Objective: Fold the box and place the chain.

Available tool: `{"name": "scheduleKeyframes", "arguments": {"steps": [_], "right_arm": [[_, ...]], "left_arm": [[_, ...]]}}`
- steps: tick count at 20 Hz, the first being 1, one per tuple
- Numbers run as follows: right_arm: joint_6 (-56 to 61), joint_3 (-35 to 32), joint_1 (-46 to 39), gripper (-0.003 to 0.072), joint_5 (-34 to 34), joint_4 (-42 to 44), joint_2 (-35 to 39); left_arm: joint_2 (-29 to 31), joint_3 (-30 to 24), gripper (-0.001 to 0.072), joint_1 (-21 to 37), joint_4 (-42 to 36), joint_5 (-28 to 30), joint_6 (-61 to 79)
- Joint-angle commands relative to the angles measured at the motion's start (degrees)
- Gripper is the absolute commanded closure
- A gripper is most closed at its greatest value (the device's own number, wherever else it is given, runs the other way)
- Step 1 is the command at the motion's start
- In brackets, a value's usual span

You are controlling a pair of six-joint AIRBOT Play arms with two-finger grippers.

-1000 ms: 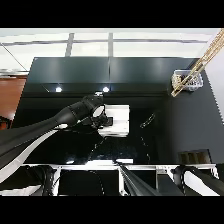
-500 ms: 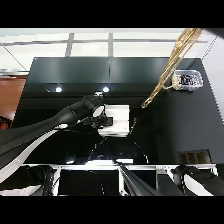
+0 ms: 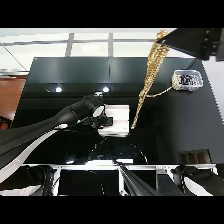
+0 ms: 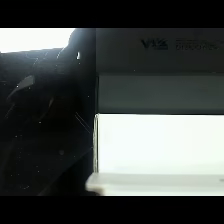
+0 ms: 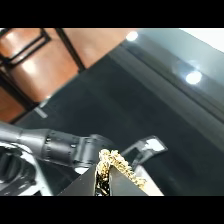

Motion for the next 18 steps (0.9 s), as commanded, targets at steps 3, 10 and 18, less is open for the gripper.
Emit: {"name": "scheduleKeyframes", "arguments": {"steps": [3, 10, 18], "right_arm": [[0.6, -0.1, 2.1, 0.0667, -2.2, 1.4, -1.2], [1.4, -0.5, 2.1, 0.0667, -1.6, 0.2, -1.7], [1.6, -4.2, 2.1, 0.0666, -0.4, 0.2, -1.9]], "left_arm": [[0.0, 0.0, 0.0681, 0.0, -0.1, -0.2, 0.0], [0.0, 0.0, 0.0681, 0.0, -0.2, -0.2, 0.0], [0.0, 0.0, 0.0682, 0.0, -0.2, -0.1, 0.0]]}}
